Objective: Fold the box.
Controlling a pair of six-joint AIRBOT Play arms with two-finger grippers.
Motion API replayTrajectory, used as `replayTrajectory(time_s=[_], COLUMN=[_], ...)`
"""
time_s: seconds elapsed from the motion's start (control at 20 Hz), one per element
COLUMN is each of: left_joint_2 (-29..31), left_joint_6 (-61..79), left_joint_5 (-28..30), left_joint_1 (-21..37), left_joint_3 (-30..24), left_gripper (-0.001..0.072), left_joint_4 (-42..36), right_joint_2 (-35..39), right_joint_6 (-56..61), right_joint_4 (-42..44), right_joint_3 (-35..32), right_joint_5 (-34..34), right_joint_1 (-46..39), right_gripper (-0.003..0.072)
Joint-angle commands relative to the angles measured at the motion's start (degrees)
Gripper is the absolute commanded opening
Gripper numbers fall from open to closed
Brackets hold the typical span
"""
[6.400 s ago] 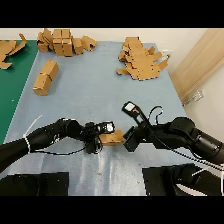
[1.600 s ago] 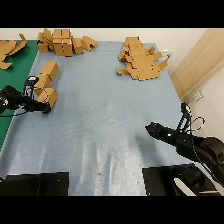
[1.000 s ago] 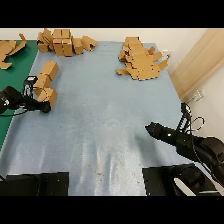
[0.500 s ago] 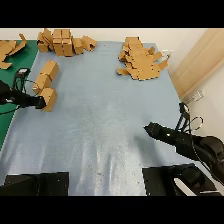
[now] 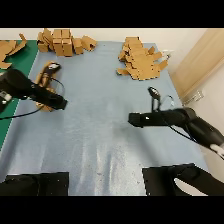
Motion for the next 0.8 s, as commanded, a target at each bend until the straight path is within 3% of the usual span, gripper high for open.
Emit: replayTrajectory(time_s=[0.0, 0.2, 0.75], left_joint_2=[-2.4, -4.52, -5.05], left_joint_6=[-3.06, -3.87, -4.46], left_joint_5=[-0.22, 0.15, -0.24], left_joint_1=[-8.04, -11.06, -11.04], left_joint_3=[0.09, 0.09, 0.09], left_gripper=[0.0009, 0.0009, 0.0012], left_joint_4=[-0.17, -0.42, -1.64], right_joint_2=[-11.19, -15.1, -15.47], right_joint_6=[-7.15, -8.0, -7.96], right_joint_4=[1.7, 1.7, 1.09], right_joint_3=[8.39, 11.43, 11.43], right_joint_5=[-0.02, 0.2, -1.01], right_joint_1=[3.48, 5.51, 5.46], right_gripper=[0.0007, 0.0008, 0.0008])
